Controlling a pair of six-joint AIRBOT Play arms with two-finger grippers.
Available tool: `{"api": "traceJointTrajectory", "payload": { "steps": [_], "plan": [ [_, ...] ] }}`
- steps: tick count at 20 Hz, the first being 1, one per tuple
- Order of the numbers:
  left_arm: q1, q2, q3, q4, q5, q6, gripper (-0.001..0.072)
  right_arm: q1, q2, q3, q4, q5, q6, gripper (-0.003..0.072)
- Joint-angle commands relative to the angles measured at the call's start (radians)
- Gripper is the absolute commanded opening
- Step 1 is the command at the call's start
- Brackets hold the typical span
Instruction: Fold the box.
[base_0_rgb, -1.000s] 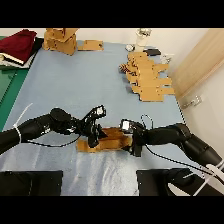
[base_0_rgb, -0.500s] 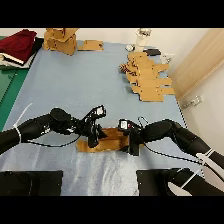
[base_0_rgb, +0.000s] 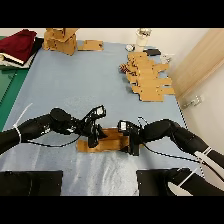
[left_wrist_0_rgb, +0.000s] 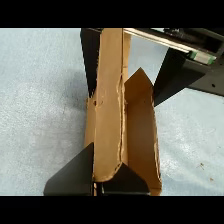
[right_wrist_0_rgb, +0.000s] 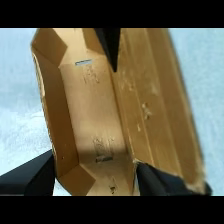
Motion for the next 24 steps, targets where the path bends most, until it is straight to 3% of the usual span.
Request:
{"api": "traceJointTrajectory", "payload": {
  "steps": [1, 18, 20, 23, 24],
  "plan": [
    [0.001, 0.0, 0.0, 0.0, 0.002, 0.0, 0.0012, 0.0, -0.04, -0.001, 0.0, -0.021, -0.033, 0.0711],
    [0.001, 0.0, 0.0, 0.0, 0.002, 0.0, 0.0012, 0.008, -0.101, -0.001, -0.027, 0.044, -0.033, 0.0695],
    [0.001, 0.0, 0.0, 0.0, 0.002, 0.0, 0.0013, 0.008, -0.102, 0.0, -0.023, 0.044, -0.033, 0.061],
    [0.001, 0.0, 0.0, 0.0, 0.002, 0.0, 0.0012, 0.008, -0.102, -0.001, -0.023, 0.042, -0.033, 0.0592],
    [0.001, 0.0, 0.0, 0.0, 0.002, 0.0, 0.0012, 0.008, -0.102, -0.001, -0.023, 0.039, -0.033, 0.0526]
  ]
}}
